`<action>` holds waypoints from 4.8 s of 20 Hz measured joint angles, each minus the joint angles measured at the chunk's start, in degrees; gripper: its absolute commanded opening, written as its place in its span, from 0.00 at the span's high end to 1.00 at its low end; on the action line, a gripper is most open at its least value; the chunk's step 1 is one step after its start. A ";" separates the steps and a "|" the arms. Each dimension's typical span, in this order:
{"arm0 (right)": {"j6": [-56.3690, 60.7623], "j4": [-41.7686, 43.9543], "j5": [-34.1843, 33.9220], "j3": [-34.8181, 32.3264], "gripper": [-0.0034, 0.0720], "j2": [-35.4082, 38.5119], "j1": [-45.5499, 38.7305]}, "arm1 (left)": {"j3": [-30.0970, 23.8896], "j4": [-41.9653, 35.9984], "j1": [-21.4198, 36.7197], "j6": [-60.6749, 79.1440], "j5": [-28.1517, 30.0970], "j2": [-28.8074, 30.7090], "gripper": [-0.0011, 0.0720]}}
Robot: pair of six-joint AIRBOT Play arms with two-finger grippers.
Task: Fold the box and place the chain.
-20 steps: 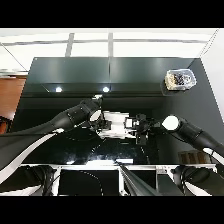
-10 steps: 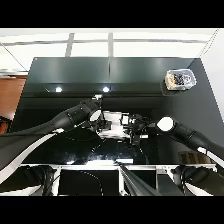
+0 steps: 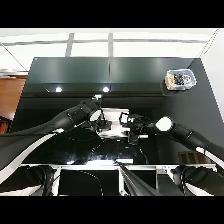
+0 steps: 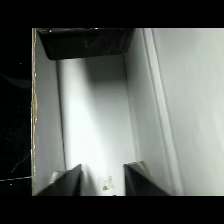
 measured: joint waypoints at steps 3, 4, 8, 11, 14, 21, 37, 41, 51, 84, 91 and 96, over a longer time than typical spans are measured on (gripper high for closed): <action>2.43 -0.35 -0.04 0.00 0.93 0.44 -0.15 | 0.00 0.00 0.00 -0.02 0.04 0.00 0.94; 4.92 -0.81 0.20 0.00 0.93 1.20 -0.59 | 0.00 -0.02 0.00 -0.02 0.09 0.00 0.94; 26.91 -9.46 6.32 0.00 0.93 8.20 -8.17 | 0.00 -0.04 0.00 0.02 0.26 0.00 0.94; 50.12 -19.67 14.08 -0.37 0.93 12.24 -20.59 | 0.00 -0.02 0.00 0.04 0.31 0.00 0.94; 69.37 -23.26 18.88 -2.84 0.93 13.25 -32.48 | 0.00 -0.02 0.00 0.09 0.35 0.00 0.94; 75.93 -10.86 24.79 -7.96 0.93 4.66 -32.83 | 0.00 0.00 0.00 0.09 0.39 0.00 0.94; 60.52 8.48 27.67 2.62 0.14 -1.03 -18.60 | 0.00 0.24 -0.02 0.15 -0.50 -0.04 0.94; 67.30 3.48 21.46 5.53 0.14 -1.03 -12.31 | 0.00 0.24 -0.02 0.13 -0.61 -0.04 0.94; 96.87 -24.15 14.64 12.17 0.31 -1.53 -0.55 | 0.00 0.22 0.11 0.11 -0.72 -0.04 0.94; 136.04 -54.66 30.23 26.99 0.59 -15.32 14.82 | 0.00 0.17 0.11 0.13 -1.90 -0.04 0.94; 136.67 -54.51 30.01 26.99 0.93 -15.34 14.75 | 0.00 0.26 0.11 -0.07 -1.70 -0.02 0.94; 136.15 -54.71 30.80 27.02 0.44 -15.23 14.58 | 0.00 0.28 0.11 0.20 -1.62 -0.04 0.94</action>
